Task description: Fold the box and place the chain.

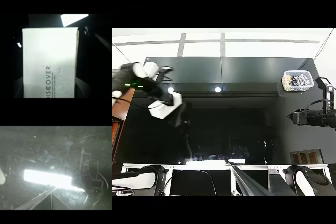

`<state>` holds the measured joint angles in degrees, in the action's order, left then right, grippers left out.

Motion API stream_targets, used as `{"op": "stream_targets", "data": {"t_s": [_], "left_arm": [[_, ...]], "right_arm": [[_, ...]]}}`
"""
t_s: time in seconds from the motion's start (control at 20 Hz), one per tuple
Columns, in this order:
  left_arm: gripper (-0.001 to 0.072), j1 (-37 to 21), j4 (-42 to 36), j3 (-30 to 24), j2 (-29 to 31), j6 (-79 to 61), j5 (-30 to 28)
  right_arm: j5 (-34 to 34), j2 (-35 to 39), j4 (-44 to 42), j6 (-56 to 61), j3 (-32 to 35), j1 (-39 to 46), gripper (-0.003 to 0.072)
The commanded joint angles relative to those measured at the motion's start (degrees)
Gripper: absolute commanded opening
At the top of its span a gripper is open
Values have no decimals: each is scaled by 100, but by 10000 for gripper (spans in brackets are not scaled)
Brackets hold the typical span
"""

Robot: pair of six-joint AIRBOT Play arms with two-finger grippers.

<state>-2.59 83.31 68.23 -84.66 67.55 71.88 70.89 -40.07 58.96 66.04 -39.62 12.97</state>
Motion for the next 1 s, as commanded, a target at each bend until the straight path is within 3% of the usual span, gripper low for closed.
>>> {"op": "stream_targets", "data": {"t_s": [0.0, 0.3, 0.75, 0.8, 0.85, 0.9, 0.95], "left_arm": [[235, -1333, 125, 4, 50, 490, -98], [235, -2282, 125, 7, 28, 332, -1480], [235, -2260, -743, 74, -566, -1095, -2398], [307, -2247, -732, 151, -654, -1088, -2474], [591, -2234, -734, 195, -680, -1023, -2643], [708, -2205, -721, 243, -658, -1025, -2811], [709, -2168, -706, 358, -599, -1023, -2706]], "right_arm": [[-151, 2, 2, 0, 2, -2, 13], [-575, 2, -4, 4, 2, -2, 13], [-763, 0, -42, 107, 4, -2, 13], [-737, 2, -42, 109, 4, -2, 13], [-693, 0, -42, 107, 4, -2, 13], [-634, 0, -39, 107, 4, -2, 13], [-601, 2, -26, 101, 2, -2, 13]]}}
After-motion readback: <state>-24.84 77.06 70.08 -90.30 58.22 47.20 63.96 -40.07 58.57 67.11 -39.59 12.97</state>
